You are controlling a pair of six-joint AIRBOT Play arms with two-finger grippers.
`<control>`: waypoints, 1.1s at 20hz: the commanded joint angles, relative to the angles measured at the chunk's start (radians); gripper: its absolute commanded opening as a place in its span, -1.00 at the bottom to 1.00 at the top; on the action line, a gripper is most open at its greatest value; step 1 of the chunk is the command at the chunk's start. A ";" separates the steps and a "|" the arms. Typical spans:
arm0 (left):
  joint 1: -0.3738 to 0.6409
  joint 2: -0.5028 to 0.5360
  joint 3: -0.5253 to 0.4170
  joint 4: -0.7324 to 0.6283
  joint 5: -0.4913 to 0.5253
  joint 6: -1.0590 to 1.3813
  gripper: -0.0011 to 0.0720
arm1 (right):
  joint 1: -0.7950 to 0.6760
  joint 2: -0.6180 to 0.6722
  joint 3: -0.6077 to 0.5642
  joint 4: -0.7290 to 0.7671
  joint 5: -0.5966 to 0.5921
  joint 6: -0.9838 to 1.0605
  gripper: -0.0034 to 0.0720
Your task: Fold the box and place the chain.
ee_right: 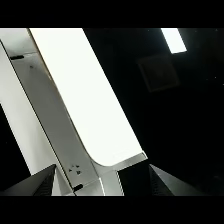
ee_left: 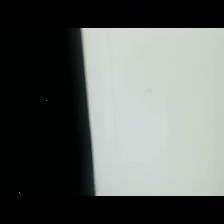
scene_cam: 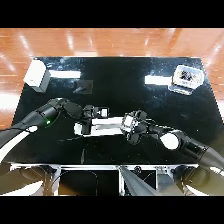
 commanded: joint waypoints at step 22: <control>0.000 -0.004 0.047 0.106 0.014 0.001 -0.92 | -0.032 -0.076 0.004 0.157 0.125 -0.293 1.00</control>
